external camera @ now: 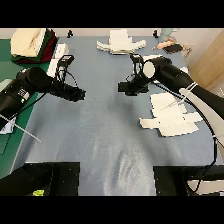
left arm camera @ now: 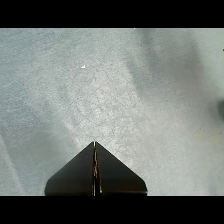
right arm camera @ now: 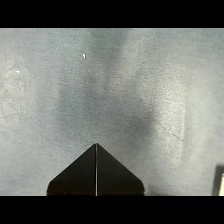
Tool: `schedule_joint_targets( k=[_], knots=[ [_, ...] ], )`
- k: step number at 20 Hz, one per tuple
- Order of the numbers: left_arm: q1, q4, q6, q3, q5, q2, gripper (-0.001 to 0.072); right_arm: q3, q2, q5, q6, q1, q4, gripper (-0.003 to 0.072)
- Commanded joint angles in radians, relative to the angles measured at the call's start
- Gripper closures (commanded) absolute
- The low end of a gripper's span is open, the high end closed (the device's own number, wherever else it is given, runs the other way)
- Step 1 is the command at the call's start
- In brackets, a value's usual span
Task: Fold the box.
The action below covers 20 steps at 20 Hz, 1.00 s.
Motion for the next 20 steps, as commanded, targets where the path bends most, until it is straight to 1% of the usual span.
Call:
schedule_joint_targets(
  k=[1,13,14,16,19,20],
  knots=[
    [0.000,0.000,0.000,-0.001,0.000,0.001,0.0688,0.001,0.000,0.000,0.000,0.001,0.000,0.0682],
    [0.000,0.000,0.000,-0.001,0.000,0.001,0.0688,0.001,0.000,0.000,0.000,0.001,0.000,0.0682],
    [0.000,0.000,0.000,-0.001,0.000,0.001,0.0688,0.001,0.000,-0.007,0.000,0.001,0.000,0.0682],
    [0.000,0.000,0.000,-0.001,0.010,0.001,0.0688,0.001,-0.003,-0.076,0.001,0.001,-0.006,0.0682],
    [0.000,-0.012,0.000,-0.001,0.075,0.001,0.0688,0.001,-0.005,-0.131,0.016,0.001,0.021,0.0682],
    [0.000,-0.021,0.000,-0.001,0.091,0.000,0.0688,0.001,-0.004,-0.126,0.025,0.001,0.039,0.0682]
  ],
)
